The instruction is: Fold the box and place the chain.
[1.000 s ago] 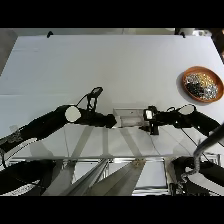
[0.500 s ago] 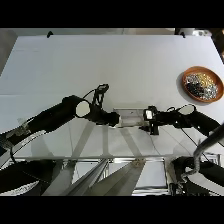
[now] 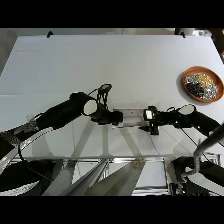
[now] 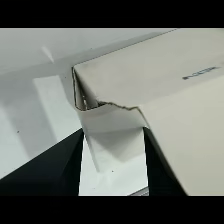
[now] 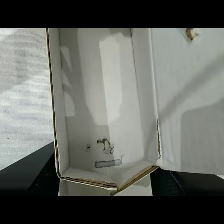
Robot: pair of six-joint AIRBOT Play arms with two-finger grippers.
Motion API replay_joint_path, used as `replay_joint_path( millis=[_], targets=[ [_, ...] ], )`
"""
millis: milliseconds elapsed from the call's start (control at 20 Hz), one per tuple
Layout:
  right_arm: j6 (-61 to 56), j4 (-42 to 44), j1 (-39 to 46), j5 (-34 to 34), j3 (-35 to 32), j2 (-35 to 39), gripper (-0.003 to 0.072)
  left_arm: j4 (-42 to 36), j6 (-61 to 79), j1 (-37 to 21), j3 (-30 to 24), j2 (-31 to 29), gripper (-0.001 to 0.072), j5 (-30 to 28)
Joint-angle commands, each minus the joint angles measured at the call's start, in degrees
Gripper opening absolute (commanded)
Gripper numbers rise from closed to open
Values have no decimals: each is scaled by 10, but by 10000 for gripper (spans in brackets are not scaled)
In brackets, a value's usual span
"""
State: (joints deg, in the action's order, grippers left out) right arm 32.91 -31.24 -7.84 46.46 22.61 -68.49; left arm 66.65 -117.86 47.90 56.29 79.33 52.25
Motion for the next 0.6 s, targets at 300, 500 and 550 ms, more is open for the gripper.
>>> replay_joint_path(
  millis=[300,500,550],
  targets=[
    [0,0,0,0,0,0,413,3,-59,19,10,35,418,3],
    [0,0,0,0,0,0,413,19,-93,20,22,36,412,3],
    [0,0,0,0,0,0,413,29,-102,23,28,38,412,5]
  ],
)
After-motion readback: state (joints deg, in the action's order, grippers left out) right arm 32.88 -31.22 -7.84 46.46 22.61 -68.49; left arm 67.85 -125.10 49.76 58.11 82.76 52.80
